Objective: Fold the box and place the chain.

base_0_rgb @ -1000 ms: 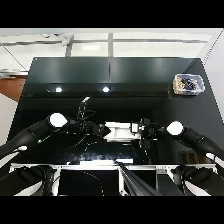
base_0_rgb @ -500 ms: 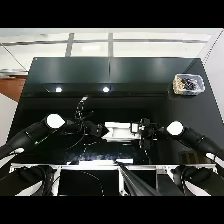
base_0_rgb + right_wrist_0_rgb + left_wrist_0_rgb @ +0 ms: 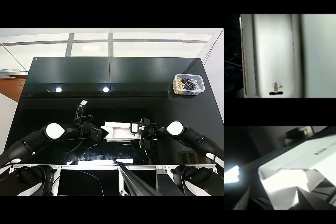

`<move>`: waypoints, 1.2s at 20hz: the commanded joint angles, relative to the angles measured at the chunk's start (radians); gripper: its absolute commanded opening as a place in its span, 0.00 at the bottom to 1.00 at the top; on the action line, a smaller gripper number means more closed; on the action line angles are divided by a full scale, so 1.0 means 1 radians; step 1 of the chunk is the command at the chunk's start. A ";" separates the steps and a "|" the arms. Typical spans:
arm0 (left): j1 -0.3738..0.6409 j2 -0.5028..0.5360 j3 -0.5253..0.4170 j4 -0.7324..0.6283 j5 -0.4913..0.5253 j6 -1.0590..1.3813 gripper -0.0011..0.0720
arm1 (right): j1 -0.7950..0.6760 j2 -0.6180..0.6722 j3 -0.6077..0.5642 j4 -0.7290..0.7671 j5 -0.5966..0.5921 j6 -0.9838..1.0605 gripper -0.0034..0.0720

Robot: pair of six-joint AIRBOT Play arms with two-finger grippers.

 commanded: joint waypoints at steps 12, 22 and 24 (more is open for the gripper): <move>-0.142 -0.035 -0.002 0.005 0.211 -0.172 0.96 | 0.000 0.000 0.000 0.001 0.000 0.000 0.52; -0.142 -0.049 0.006 0.006 0.211 -0.176 0.95 | 0.000 0.000 0.000 0.001 0.000 0.000 0.52; -0.142 -0.050 0.008 0.007 0.218 -0.176 0.94 | 0.000 0.000 0.000 0.000 0.000 0.000 0.52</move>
